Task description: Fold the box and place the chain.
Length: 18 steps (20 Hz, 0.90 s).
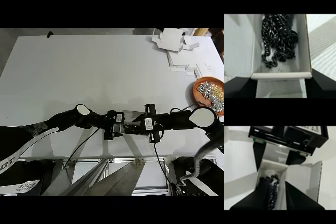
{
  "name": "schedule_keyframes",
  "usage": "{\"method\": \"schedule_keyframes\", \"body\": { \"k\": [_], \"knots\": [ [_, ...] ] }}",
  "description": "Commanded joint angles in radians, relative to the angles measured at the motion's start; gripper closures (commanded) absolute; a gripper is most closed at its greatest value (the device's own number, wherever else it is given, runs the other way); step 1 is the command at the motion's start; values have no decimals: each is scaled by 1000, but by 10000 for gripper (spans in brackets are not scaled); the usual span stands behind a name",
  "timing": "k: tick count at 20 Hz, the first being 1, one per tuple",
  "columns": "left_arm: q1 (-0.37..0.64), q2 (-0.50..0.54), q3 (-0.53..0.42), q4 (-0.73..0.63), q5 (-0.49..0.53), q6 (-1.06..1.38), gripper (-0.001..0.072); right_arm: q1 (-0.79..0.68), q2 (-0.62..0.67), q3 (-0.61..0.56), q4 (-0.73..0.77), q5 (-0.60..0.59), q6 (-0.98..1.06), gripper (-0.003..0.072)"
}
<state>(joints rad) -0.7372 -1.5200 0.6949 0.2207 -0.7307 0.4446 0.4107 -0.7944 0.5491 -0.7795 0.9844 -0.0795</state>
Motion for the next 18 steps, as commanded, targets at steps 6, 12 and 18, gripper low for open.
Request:
{"method": "schedule_keyframes", "body": {
  "k": [6,12,18],
  "knots": [
    [0,1,0,0,0,0,491,-45,-22,249,-505,159,237,465],
    [0,1,0,0,0,0,491,-342,-79,254,-505,153,227,465],
    [0,1,0,0,0,0,491,-396,-311,254,-517,127,26,465]
  ]
}}
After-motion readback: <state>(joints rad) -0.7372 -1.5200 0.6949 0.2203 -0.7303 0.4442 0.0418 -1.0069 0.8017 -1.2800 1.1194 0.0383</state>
